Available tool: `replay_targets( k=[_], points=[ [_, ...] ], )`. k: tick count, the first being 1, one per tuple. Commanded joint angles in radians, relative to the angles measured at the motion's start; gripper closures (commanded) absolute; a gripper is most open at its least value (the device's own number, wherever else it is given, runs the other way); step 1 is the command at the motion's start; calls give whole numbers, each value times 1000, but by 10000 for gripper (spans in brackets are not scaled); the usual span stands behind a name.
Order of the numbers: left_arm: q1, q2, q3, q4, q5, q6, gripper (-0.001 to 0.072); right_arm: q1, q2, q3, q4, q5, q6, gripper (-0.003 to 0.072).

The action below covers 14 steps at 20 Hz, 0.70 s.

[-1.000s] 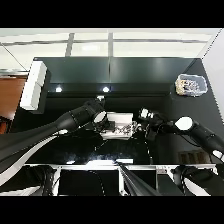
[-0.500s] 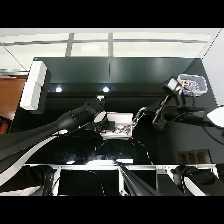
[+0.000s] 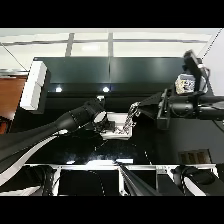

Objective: Fold the box and place the chain.

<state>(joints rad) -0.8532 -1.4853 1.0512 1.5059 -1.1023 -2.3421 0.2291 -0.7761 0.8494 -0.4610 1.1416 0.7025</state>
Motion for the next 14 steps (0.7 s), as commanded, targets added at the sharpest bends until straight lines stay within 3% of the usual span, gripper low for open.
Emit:
replay_targets(
  k=[1,4,5,6,7,11,13,14],
  points=[
    [1,-1,0,0,0,0,674,47,-84,-36,32,15,26,677],
    [1,-1,0,0,0,0,674,69,-155,-79,-57,9,71,666],
    [1,-1,0,0,0,0,674,69,-166,-87,-104,3,119,513],
    [1,-1,0,0,0,0,674,67,-168,-88,-161,0,143,280],
    [1,-1,0,0,-1,0,674,58,-166,-85,-211,0,145,143],
    [1,-1,0,0,-2,0,674,-62,-149,-60,-378,63,104,125],
    [1,-1,0,0,-2,0,674,-70,-150,-121,-471,12,74,121],
    [1,-1,0,0,-2,0,674,-58,-150,-184,-470,-62,13,4]
  ],
)
